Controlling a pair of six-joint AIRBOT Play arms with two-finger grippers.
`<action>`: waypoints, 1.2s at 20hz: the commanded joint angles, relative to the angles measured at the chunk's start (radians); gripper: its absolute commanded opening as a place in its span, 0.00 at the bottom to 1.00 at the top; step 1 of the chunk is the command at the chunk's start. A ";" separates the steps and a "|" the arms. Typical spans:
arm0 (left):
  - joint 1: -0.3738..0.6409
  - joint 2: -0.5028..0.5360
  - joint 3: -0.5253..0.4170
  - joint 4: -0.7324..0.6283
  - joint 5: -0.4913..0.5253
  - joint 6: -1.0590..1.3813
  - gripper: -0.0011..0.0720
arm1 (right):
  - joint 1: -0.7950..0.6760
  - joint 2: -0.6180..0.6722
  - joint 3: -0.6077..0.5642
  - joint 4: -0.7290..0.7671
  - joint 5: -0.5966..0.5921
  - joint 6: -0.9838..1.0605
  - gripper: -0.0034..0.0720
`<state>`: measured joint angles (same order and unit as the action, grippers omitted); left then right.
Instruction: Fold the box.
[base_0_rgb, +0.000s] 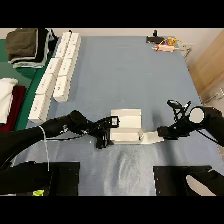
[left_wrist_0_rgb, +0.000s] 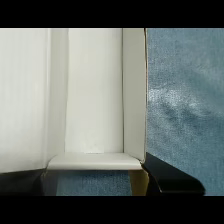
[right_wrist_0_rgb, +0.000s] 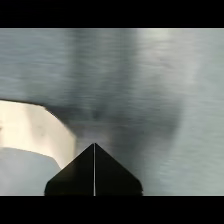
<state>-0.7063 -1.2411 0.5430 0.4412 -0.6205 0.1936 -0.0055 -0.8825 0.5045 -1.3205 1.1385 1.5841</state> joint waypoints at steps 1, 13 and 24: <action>0.000 0.000 0.000 0.000 0.000 0.000 0.73 | -0.006 0.019 -0.002 0.204 -0.016 -0.086 0.05; 0.000 0.000 0.000 0.000 0.000 0.000 0.73 | 0.012 0.071 0.013 0.359 0.012 -0.214 0.51; -0.001 0.000 0.000 0.000 0.000 0.000 0.73 | 0.199 -0.046 0.037 0.373 -0.095 -0.195 0.67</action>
<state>-0.7063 -1.2415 0.5430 0.4412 -0.6205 0.1940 0.1261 -0.9020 0.5312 -0.9524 1.1114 1.3590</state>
